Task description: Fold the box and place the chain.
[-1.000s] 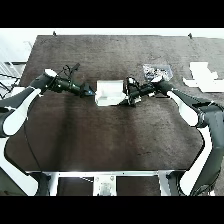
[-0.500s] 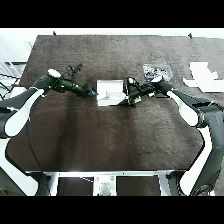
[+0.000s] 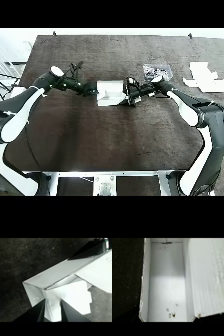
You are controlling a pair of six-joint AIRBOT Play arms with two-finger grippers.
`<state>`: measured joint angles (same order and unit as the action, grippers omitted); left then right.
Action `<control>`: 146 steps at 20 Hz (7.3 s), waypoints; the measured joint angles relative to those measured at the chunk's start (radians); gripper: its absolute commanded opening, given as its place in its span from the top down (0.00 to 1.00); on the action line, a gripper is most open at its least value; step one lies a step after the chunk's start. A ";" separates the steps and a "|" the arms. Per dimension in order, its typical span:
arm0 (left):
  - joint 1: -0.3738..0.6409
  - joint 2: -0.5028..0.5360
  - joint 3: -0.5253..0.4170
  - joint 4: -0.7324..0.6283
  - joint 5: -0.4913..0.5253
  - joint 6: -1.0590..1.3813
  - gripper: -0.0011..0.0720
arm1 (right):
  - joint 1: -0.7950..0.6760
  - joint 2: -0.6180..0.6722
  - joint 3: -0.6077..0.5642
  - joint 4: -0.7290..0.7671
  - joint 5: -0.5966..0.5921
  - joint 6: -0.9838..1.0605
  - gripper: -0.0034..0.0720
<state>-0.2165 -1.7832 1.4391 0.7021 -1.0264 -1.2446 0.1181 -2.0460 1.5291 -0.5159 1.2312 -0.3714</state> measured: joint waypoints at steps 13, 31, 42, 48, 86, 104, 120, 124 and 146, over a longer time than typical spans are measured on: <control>-0.072 0.013 0.001 0.175 0.066 -0.225 0.63 | 0.000 0.000 0.000 -0.001 0.000 0.000 0.22; -0.153 0.008 0.075 0.448 0.054 -0.500 0.58 | 0.000 0.000 0.000 0.000 0.000 0.000 0.22; -0.201 -0.101 0.260 0.555 -0.105 -0.625 0.58 | 0.000 0.000 0.000 0.000 0.000 0.000 0.22; -0.212 -0.167 0.368 0.611 -0.206 -0.677 0.58 | 0.000 0.000 0.000 0.000 0.000 0.000 0.22; -0.276 -0.260 0.527 0.797 -0.400 -0.823 0.85 | 0.001 0.000 0.000 0.000 0.001 0.000 0.22; -0.271 -0.254 0.562 0.751 -0.435 -0.745 0.06 | 0.000 0.000 0.000 -0.001 -0.002 -0.001 0.22; -0.211 -0.020 0.587 0.849 -0.375 -0.259 0.06 | 0.000 0.000 0.000 0.000 0.000 0.000 0.22; -0.087 -0.008 0.544 0.718 -0.325 -0.010 0.06 | 0.000 0.000 0.000 0.000 0.000 0.000 0.22; 0.092 -0.061 0.200 0.084 -0.226 1.164 0.00 | 0.000 0.000 0.000 0.000 0.000 0.000 0.22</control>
<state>-0.1246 -1.8439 1.6386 0.7856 -1.2522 -0.0807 0.1181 -2.0460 1.5291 -0.5159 1.2312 -0.3714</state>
